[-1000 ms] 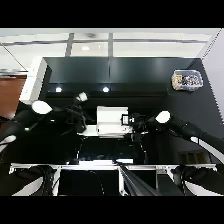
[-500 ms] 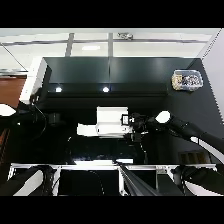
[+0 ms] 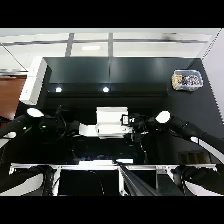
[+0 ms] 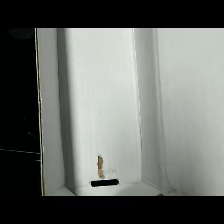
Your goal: Fold the box and place the chain.
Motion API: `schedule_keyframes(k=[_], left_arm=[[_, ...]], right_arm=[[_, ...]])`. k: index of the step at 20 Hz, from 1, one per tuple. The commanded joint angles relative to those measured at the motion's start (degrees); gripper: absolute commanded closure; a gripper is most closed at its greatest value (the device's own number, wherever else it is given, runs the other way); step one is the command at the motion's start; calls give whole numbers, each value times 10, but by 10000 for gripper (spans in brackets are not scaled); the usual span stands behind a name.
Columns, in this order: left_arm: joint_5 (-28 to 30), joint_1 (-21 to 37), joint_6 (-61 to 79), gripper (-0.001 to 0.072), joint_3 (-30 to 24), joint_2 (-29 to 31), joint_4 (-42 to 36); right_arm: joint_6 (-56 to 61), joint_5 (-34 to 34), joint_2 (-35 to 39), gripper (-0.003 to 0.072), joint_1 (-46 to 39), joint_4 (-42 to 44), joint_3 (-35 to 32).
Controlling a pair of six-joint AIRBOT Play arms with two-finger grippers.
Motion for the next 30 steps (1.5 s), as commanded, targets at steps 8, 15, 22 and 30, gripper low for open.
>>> schedule_keyframes(k=[8, 15, 22, 30], left_arm=[[-43, -15, 99, 147, 82, -37, -19], [-59, -68, 86, 72, 114, -37, -45], [-60, -115, 36, 142, 144, -37, -40], [-31, -139, -10, 247, 149, -37, 3]], right_arm=[[0, 0, 0, 210, 0, 0, 0], [0, -1, 0, 210, 0, 0, 0], [0, -1, 0, 210, 0, 0, 0], [0, -1, 0, 210, 0, 0, 0]])
